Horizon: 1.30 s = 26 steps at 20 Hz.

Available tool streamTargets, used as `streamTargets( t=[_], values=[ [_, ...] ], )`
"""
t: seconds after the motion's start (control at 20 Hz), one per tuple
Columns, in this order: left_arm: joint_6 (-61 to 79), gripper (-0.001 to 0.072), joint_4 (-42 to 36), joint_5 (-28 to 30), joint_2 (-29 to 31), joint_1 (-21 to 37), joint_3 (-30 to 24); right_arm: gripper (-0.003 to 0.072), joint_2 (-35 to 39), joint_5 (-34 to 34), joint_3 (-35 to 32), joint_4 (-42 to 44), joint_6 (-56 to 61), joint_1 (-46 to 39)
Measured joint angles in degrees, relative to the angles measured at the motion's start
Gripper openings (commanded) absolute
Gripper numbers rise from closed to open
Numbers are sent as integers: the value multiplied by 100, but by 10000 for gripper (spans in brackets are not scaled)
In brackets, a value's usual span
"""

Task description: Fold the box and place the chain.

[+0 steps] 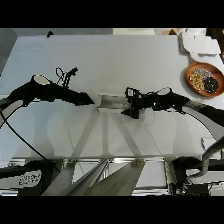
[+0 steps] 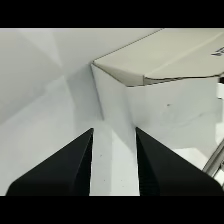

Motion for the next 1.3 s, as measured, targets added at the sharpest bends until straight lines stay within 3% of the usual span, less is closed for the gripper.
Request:
streamTargets(
  t=[0.25, 0.35, 0.9, 1.3],
  values=[
    [234, 308, -212, -37, 9, -35, 0, 435, 0, 0, 0, 0, 0, 0],
    [271, 353, -256, -35, 9, -96, 0, 435, 0, 0, 0, 0, -2, 0],
    [330, 354, -308, 79, 9, -433, 0, 435, 0, 0, 0, 0, 0, 0],
    [330, 354, -297, 844, 7, -728, 0, 435, 0, -2, 0, 2, 9, 0]
  ],
)
